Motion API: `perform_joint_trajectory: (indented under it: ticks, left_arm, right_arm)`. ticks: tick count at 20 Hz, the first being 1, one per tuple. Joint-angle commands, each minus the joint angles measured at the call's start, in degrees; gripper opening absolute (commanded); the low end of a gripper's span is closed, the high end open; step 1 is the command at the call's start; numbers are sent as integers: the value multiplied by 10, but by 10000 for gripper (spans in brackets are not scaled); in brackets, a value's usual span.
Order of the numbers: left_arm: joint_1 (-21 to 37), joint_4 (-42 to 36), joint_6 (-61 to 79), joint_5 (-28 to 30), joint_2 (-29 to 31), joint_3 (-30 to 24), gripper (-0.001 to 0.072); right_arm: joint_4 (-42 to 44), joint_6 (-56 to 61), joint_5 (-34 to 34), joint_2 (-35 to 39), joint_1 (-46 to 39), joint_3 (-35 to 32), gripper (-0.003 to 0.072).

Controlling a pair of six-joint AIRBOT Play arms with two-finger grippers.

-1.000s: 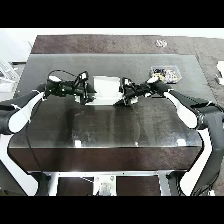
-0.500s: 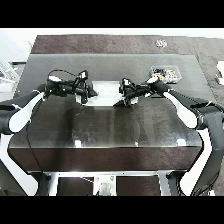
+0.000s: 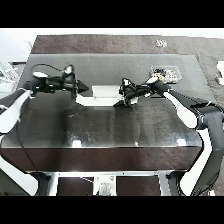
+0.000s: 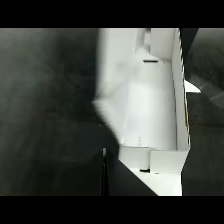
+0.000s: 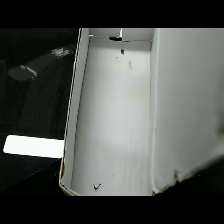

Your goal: Fold the box and place the chain.

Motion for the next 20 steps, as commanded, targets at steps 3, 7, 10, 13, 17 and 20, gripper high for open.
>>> perform_joint_trajectory:
  ticks: [3, 7, 10, 13, 17, 20]
  left_arm:
    - [66, -23, -73, -56, 46, 0, 19]
    - [76, -19, -275, -69, 48, 0, 17]
    - [76, -16, -424, -63, 48, 0, 14]
    - [76, 11, -518, -61, 49, 0, 14]
    - [76, 61, -611, -53, 52, 0, 14]
    - [76, 110, -663, 4, 90, -19, 14]
  right_arm:
    - [1, 1, -2, 0, 0, 0, 469]
    - [1, 1, -2, 0, 0, 0, 469]
    - [1, 1, -2, 0, 0, 0, 469]
    - [1, 1, -2, 0, 0, 0, 469]
    - [1, 1, -2, 0, 0, 0, 469]
    - [1, 1, -2, 0, 0, 0, 469]
